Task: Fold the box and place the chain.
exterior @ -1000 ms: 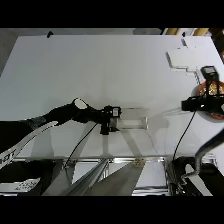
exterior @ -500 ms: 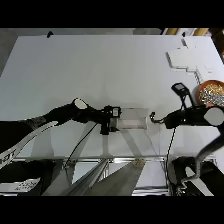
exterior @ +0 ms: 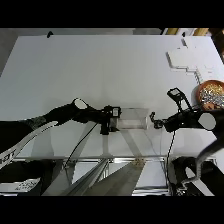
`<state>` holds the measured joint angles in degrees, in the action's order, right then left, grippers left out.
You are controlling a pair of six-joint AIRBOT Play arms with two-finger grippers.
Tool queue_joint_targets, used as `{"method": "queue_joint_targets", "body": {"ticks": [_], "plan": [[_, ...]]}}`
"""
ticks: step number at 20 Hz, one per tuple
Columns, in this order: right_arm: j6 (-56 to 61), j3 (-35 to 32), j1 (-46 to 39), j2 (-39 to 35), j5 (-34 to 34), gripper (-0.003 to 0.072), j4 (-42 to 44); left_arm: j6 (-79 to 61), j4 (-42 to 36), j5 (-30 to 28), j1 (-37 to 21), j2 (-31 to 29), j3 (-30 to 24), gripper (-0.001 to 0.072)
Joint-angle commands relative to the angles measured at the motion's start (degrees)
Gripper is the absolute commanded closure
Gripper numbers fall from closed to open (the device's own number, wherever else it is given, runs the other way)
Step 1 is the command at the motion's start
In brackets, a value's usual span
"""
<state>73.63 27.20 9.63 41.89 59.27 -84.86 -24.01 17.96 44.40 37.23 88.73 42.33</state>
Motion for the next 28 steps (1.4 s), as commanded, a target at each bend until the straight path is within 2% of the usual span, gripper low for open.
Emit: {"method": "queue_joint_targets", "body": {"ticks": [1,3,6,8,9,18,26,27,28], "plan": [[-4.8,-0.1,0.1,0.8,-8.7,0.0548,4.9,0.0,0.0,0.0,0.0,0.0,0.0,0.0501],[-8.2,-0.1,0.1,4.1,-13.9,0.0548,8.9,0.0,0.0,0.0,0.0,0.0,0.0,0.0501],[-10.4,-0.1,0.2,11.4,-16.5,0.0547,8.7,0.0,0.0,0.0,0.0,0.0,0.0,0.0501],[-13.5,0.0,0.4,14.7,-18.1,0.0492,9.1,0.0,0.0,0.0,0.0,0.0,0.0,0.0501],[-14.2,0.0,0.4,15.7,-18.7,0.0490,9.0,0.0,0.0,0.0,0.0,0.0,0.0,0.0501],[-15.7,0.0,0.4,19.7,-23.8,0.0489,11.0,0.0,0.0,0.0,0.0,0.0,0.0,0.0501],[-18.5,-0.1,0.4,21.3,-24.1,0.0491,13.4,0.0,0.0,0.0,0.0,0.0,0.0,0.0501],[-19.0,-0.1,0.4,21.3,-23.7,0.0519,13.2,0.0,0.0,0.0,0.0,0.0,0.0,0.0501],[-19.6,-0.1,0.4,21.3,-23.0,0.0589,13.2,0.0,0.0,0.0,0.0,0.0,0.0,0.0501]]}}
